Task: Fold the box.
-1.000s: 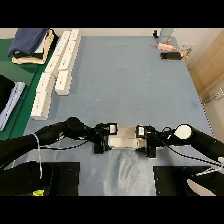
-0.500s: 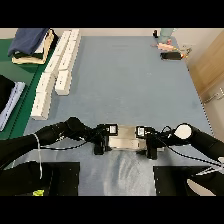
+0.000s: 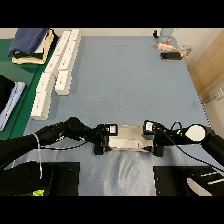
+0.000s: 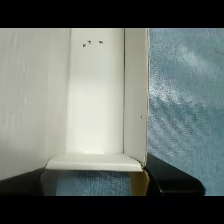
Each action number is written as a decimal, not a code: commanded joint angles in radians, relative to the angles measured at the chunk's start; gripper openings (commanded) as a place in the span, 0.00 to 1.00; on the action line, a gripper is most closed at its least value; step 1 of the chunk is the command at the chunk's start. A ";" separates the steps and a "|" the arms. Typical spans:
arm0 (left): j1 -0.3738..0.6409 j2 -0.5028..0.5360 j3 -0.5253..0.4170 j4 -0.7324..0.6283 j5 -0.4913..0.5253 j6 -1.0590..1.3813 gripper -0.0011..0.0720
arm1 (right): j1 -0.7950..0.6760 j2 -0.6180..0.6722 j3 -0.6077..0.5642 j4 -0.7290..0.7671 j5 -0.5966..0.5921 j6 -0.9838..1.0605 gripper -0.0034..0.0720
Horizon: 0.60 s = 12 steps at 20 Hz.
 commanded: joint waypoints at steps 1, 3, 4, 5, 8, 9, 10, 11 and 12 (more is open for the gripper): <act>0.000 0.000 0.000 0.000 0.001 0.000 0.72 | -0.031 0.102 0.001 -0.021 0.023 0.116 1.00; 0.000 0.000 0.000 0.000 0.001 0.000 0.72 | -0.031 0.173 0.001 -0.004 0.025 0.200 1.00; 0.000 0.000 0.000 0.000 0.001 0.000 0.72 | -0.031 0.209 0.003 0.005 0.027 0.248 1.00; 0.000 0.000 0.000 0.000 0.001 0.000 0.72 | -0.031 0.248 0.007 0.008 0.034 0.303 1.00; 0.000 0.000 0.000 0.000 0.001 0.000 0.72 | -0.031 0.358 0.008 0.053 0.072 0.526 1.00; 0.000 0.000 0.000 0.000 0.001 0.000 0.72 | -0.031 0.391 0.008 0.083 0.078 0.681 0.99; 0.000 0.000 0.000 0.000 0.001 0.000 0.72 | -0.031 0.415 0.008 0.107 0.078 0.850 0.99; 0.000 0.000 0.000 0.000 0.001 0.000 0.72 | -0.031 0.434 0.008 0.128 0.084 1.042 0.99; 0.000 0.000 0.000 0.000 0.001 0.000 0.72 | -0.031 0.444 0.008 0.134 0.097 1.206 0.99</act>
